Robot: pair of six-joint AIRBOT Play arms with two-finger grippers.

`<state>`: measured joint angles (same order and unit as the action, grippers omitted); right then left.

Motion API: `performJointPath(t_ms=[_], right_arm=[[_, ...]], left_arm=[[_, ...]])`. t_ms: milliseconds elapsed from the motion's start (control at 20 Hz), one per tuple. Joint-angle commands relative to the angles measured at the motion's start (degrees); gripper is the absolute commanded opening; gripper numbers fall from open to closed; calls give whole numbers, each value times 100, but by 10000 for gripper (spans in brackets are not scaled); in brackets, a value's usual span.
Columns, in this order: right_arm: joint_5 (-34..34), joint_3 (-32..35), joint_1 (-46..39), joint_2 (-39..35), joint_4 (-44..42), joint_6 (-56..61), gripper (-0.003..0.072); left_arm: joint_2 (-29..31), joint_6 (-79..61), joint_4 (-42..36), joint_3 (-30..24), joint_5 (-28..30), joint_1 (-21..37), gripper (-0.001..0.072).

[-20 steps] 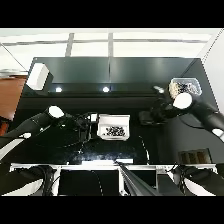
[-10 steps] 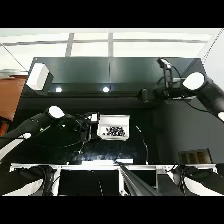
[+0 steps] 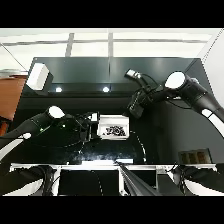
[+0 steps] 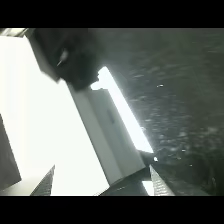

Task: Fold the box and place the chain.

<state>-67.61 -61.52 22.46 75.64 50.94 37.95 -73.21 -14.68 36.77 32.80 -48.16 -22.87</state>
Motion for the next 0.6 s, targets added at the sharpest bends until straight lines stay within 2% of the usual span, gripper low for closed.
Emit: performJointPath(t_ms=[0,250,550], right_arm=[[-170,-13,251,63,157,-337,690],[-400,-13,269,63,-181,-529,692],[-514,61,599,70,382,-527,691]], left_arm=[[-2,11,2,-2,17,4,493],[-2,13,0,-2,17,4,493],[-2,13,-20,-2,17,4,494]])
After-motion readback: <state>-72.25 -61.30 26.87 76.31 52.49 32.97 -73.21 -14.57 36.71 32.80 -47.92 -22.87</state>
